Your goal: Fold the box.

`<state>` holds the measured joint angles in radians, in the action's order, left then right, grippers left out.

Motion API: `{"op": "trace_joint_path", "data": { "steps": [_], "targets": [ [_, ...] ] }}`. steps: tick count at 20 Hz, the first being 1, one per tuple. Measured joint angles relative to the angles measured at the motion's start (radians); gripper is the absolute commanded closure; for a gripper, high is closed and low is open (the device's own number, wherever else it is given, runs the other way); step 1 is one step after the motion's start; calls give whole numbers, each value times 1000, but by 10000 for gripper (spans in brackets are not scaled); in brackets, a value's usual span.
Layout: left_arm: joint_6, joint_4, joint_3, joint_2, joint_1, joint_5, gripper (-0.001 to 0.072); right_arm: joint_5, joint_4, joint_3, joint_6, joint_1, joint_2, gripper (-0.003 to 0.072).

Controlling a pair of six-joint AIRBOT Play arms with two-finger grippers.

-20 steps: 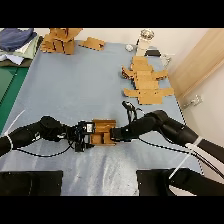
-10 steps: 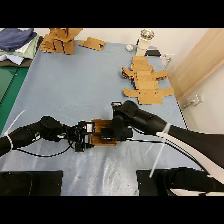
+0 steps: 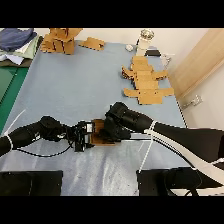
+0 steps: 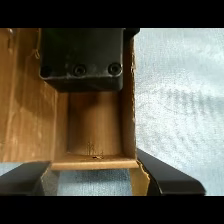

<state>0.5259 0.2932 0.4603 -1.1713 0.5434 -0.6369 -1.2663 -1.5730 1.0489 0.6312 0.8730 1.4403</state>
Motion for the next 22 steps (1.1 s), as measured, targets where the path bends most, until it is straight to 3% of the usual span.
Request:
{"op": "trace_joint_path", "data": {
  "steps": [2,12,13,14,15,16,19,22],
  "targets": [
    [1,0,0,0,0,-1,231,5,4,-1,-5,4,3,353],
    [2,-2,0,0,0,-1,231,-31,-1,0,-7,3,-140,335],
    [2,-2,0,0,0,-1,231,-37,-1,1,-14,2,-172,337],
    [2,-2,0,0,0,-1,231,-50,2,1,-18,0,-205,418],
    [2,-1,0,0,0,-1,231,-69,7,-2,-21,-3,-232,572],
    [2,-1,0,0,0,-1,231,-102,16,-6,-23,-13,-260,651],
    [2,-1,0,0,0,-1,231,-177,69,-56,17,-104,-294,683],
    [2,-1,0,0,0,-1,231,2,-29,-109,244,-313,-260,683]
  ]
}}
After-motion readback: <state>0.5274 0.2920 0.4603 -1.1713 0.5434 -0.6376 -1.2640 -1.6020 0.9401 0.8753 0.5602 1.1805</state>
